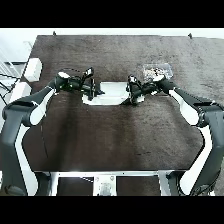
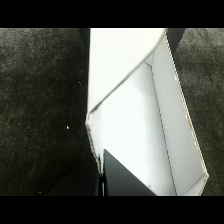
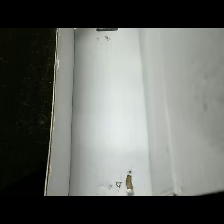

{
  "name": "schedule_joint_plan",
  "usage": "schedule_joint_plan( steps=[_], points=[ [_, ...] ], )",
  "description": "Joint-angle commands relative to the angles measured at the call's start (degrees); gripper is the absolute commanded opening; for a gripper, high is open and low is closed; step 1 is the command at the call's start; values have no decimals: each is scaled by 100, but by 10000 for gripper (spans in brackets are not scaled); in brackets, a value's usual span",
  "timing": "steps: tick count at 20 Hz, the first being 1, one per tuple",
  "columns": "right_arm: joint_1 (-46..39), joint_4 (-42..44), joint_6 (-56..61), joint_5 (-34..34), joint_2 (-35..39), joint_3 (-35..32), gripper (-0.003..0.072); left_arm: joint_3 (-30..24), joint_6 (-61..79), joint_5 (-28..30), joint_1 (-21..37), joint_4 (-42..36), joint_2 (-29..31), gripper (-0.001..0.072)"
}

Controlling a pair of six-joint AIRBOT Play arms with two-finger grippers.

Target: Fold the box and place the chain.

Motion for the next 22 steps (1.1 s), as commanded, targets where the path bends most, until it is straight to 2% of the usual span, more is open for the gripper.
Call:
schedule_joint_plan(
  steps=[1,5,6,7,8,14,17,19,20,21,22],
  points=[
    [0,0,2,2,-4,2,497,2,-7,-70,4,-85,7,20],
    [0,0,2,2,-4,2,498,9,4,-195,7,-136,98,22],
    [0,0,2,2,-4,2,497,9,4,-190,7,-131,116,59],
    [0,0,0,2,-4,2,498,9,-2,-192,31,-144,138,279],
    [0,0,2,2,-4,2,497,9,0,-260,42,-179,138,299],
    [0,0,2,2,-4,2,497,9,-122,-323,96,7,188,299],
    [-2,0,0,2,-4,2,497,50,-214,-540,404,52,337,299],
    [-2,0,2,2,-4,2,497,63,-350,-813,658,11,472,298],
    [0,0,0,2,-4,2,498,63,-374,-999,765,-52,533,267],
    [0,0,2,2,-4,2,497,98,-435,-1281,857,-136,605,23],
    [0,0,0,2,-4,2,497,129,-466,-1449,901,-221,675,17]
  ],
)
